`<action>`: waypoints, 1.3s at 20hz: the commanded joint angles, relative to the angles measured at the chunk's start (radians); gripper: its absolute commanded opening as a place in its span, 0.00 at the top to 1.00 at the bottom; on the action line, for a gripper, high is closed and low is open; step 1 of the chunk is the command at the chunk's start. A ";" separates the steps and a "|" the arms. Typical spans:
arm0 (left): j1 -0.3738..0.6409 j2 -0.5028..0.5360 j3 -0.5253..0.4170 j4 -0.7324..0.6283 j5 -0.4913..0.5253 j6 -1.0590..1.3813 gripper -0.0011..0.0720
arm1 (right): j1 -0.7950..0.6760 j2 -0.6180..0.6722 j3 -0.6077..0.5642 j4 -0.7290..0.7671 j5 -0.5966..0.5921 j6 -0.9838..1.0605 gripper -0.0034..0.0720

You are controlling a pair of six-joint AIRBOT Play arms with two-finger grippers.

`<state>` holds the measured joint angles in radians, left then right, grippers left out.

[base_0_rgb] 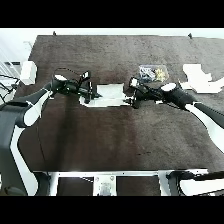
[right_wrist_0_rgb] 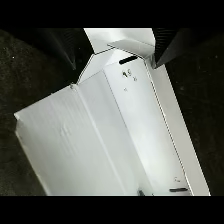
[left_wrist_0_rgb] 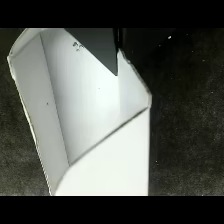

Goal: Fold the box and place the chain.

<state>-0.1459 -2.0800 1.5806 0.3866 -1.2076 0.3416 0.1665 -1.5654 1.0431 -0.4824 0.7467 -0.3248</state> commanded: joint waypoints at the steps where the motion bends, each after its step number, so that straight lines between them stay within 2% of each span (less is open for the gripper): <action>1: 0.000 -0.001 0.000 0.003 0.003 0.000 0.96 | -0.034 -0.043 0.049 0.003 0.101 0.018 0.11; 7: 0.000 -0.001 0.000 0.003 0.003 0.000 0.96 | -0.065 -0.166 0.188 -0.001 0.259 0.059 0.11; 16: 0.000 -0.001 0.000 0.003 0.005 0.000 0.96 | -0.087 -0.296 0.339 -0.039 0.426 0.064 0.11; 26: 0.000 -0.001 0.000 0.003 0.023 0.000 0.96 | -0.065 -0.349 0.356 -0.072 0.466 0.069 0.11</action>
<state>-0.1463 -2.0800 1.5806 0.3897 -1.1957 0.3416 0.0921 -1.8961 1.3926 -0.5465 1.2015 -0.2481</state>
